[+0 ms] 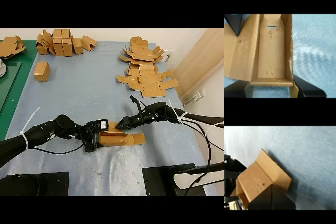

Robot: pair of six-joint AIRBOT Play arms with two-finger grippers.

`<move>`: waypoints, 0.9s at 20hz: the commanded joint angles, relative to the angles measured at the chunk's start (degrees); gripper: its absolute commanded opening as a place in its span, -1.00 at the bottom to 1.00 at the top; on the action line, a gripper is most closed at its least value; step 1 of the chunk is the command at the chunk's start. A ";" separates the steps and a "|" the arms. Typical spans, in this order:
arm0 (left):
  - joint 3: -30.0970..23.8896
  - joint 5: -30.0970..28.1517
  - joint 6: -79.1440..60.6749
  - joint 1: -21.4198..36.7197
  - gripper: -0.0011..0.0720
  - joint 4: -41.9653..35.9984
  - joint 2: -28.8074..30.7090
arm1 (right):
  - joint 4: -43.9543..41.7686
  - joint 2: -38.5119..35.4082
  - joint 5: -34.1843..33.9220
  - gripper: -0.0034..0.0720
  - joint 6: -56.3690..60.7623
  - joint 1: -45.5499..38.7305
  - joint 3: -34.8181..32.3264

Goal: Fold the box.

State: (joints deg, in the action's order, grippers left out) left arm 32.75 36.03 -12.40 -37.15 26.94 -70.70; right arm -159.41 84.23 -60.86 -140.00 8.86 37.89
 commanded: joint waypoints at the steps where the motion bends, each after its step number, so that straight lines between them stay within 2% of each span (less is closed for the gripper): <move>1: 0.04 -0.02 -0.02 -0.02 0.00 0.02 -0.02 | 0.68 -0.13 2.36 -0.90 -0.57 1.77 0.13; 4: 0.04 -0.02 -0.02 -0.02 0.00 0.02 -0.02 | 0.98 -2.67 3.91 -0.90 -1.05 -0.72 0.13; 7: 0.04 -0.02 -0.02 -0.02 0.00 0.02 -0.02 | 3.61 -9.05 4.24 -0.90 -0.68 -5.55 0.13; 10: 0.04 -0.02 -0.02 -0.02 0.00 0.02 -0.02 | 16.17 -18.29 3.39 -0.90 5.92 -7.72 0.04; 13: 0.04 -0.02 -0.02 -0.02 0.00 0.02 -0.02 | 22.73 -27.06 -1.31 -0.90 9.09 -7.50 -0.66; 16: 0.04 -0.02 -0.02 -0.02 0.00 0.02 -0.02 | 31.21 -32.94 -8.44 -0.89 9.11 -1.95 -2.89; 18: 0.04 -0.02 -0.02 -0.02 0.00 0.02 -0.02 | 38.73 -34.73 -11.76 -0.52 10.58 4.28 -5.70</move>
State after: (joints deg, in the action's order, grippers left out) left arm 32.75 36.03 -12.43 -37.15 26.98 -70.70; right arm -131.85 53.82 -66.67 -131.68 7.31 34.85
